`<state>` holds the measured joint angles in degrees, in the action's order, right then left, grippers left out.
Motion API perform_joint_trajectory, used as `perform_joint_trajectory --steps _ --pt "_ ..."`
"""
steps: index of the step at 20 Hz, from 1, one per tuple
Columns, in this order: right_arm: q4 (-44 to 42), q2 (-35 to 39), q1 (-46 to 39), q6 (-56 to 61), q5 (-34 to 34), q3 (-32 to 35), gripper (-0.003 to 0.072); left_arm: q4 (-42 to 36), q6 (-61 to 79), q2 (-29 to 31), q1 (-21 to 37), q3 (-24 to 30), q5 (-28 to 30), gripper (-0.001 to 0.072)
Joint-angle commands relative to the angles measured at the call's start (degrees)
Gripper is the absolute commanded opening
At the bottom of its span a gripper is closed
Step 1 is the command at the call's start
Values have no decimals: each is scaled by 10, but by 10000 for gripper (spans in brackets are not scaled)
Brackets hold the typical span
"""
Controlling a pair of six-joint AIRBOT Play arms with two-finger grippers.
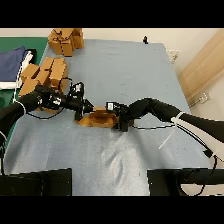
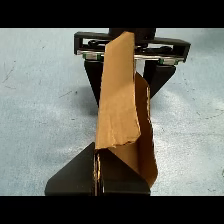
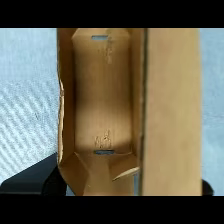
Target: Fold the box.
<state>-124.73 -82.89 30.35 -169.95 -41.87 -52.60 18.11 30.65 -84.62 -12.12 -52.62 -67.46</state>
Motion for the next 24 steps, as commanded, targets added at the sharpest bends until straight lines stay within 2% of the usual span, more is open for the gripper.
perform_joint_trajectory --steps 1,12,24 --pt "0 -10 0 4 -11 0 598 0 0 0 0 0 1 13" --pt "-38 -9 0 11 -12 -1 598 0 -7 0 0 0 -2 13" --pt "-41 -9 0 41 -11 -1 614 2 -7 0 0 0 -5 13"
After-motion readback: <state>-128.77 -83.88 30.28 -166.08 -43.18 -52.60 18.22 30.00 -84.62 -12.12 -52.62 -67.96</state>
